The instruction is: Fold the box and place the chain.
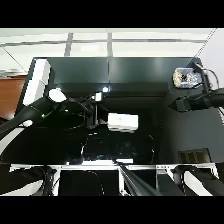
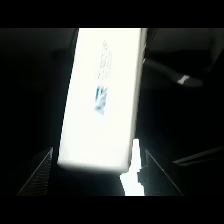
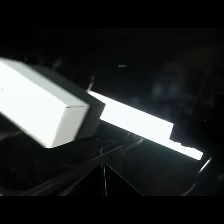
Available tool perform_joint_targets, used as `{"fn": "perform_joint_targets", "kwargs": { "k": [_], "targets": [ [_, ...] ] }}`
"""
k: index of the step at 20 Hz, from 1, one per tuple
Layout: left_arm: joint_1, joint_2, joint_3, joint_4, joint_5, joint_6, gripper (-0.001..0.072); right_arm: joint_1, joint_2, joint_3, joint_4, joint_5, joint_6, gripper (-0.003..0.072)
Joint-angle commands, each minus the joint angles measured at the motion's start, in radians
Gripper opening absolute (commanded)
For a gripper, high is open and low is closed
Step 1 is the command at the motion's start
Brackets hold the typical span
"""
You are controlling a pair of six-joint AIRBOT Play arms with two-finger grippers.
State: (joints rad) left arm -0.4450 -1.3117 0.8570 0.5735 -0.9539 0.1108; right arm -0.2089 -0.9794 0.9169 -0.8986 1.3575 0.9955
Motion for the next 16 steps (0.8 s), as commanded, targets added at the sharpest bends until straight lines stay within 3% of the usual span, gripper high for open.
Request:
{"fn": "perform_joint_targets", "kwargs": {
  "k": [1,5,7,10,16],
  "targets": [
    [-0.092,-0.016,0.096,0.006,0.045,-0.081,0.0714,-0.04,0.013,-0.005,0.002,-0.021,0.008,0.0018],
    [-0.207,-0.236,0.33,0.095,0.048,-0.266,0.0715,-0.04,0.013,-0.011,0.005,-0.026,0.013,0.0018],
    [-0.212,-0.317,0.391,0.103,-0.026,-0.309,0.0715,-0.04,0.013,-0.011,0.004,-0.026,0.012,0.0018],
    [-0.212,-0.372,0.425,0.103,-0.103,-0.332,0.0715,-0.04,0.013,-0.011,0.005,-0.027,0.011,0.0018],
    [-0.212,-0.373,0.425,0.159,-0.131,-0.359,0.0716,-0.04,0.013,-0.011,0.004,-0.036,0.009,0.0019]
  ]
}}
